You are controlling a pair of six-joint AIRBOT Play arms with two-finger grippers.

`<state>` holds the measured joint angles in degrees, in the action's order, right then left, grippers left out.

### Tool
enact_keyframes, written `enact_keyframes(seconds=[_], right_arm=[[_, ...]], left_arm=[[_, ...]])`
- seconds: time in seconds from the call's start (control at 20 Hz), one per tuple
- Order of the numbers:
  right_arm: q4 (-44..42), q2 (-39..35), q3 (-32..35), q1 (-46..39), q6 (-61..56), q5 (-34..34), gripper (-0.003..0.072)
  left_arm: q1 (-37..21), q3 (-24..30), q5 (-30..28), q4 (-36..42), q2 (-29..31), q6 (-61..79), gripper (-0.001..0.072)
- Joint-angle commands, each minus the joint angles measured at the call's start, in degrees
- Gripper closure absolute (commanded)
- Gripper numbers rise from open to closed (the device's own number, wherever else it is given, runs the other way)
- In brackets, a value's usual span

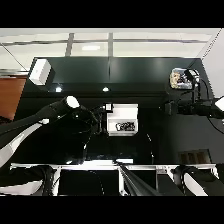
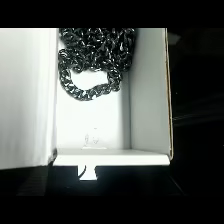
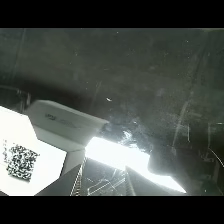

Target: Fold the box and place the chain.

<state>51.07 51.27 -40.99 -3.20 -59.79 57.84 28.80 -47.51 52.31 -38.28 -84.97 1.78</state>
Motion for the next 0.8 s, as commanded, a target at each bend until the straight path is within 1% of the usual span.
enact_keyframes(seconds=[0.0, 0.05, 0.15, 0.25, 0.3, 0.45, 0.5, 0.55, 0.6, 0.65, 0.7, 0.75], right_arm=[[0.0, -0.02, 0.02, 0.0, -0.02, 0.04, 0.0387], [0.0, -0.04, 0.02, 0.0, -0.02, 0.04, 0.0387], [0.15, -0.02, 0.02, 0.0, 0.0, 0.0, 0.0388], [0.2, -0.02, 0.02, 0.0, 0.0, -0.02, 0.0387], [0.17, -0.02, 0.02, 0.0, 0.0, -0.07, 0.0387], [0.42, 0.0, 0.02, 0.39, 0.22, -0.39, 0.0386], [0.81, 0.04, 0.02, 1.11, 0.22, -1.68, 0.0383], [0.9, 0.11, 0.0, 2.14, 0.2, -4.42, 0.0374], [0.83, 0.24, 0.0, 3.67, -0.2, -8.5, 0.0333], [0.24, 0.68, -0.09, 5.46, -0.68, -12.39, 0.0152], [-0.72, 1.97, -0.74, 7.32, -0.66, -15.26, 0.0059], [-1.73, 3.85, -1.68, 8.92, -0.66, -16.92, 0.0062]], left_arm=[[1.84, -0.04, -3.37, -0.04, -0.2, 1.11, -0.0003], [2.05, -0.04, -3.91, -0.04, -0.22, 1.53, 0.0002], [2.12, -0.04, -4.09, -0.22, -0.22, 1.53, 0.0043], [2.12, -0.04, -3.89, -0.26, -0.24, 1.53, 0.0234], [2.14, -0.04, -3.91, -0.26, -0.24, 1.53, 0.0245], [2.14, -0.04, -3.96, -0.26, -0.22, 1.53, 0.0245], [2.14, -0.04, -4.2, -0.26, -0.22, 1.55, 0.0245], [2.14, -0.04, -4.5, -0.28, -0.22, 1.62, 0.0245], [2.14, -0.04, -4.87, -0.26, -0.22, 1.88, 0.0247], [2.14, -0.04, -5.44, -0.28, -0.24, 2.4, 0.0307], [2.14, -0.04, -5.86, -0.33, -0.24, 4.02, 0.0422], [2.14, -0.04, -5.84, -0.31, -0.24, 5.22, 0.0425]])
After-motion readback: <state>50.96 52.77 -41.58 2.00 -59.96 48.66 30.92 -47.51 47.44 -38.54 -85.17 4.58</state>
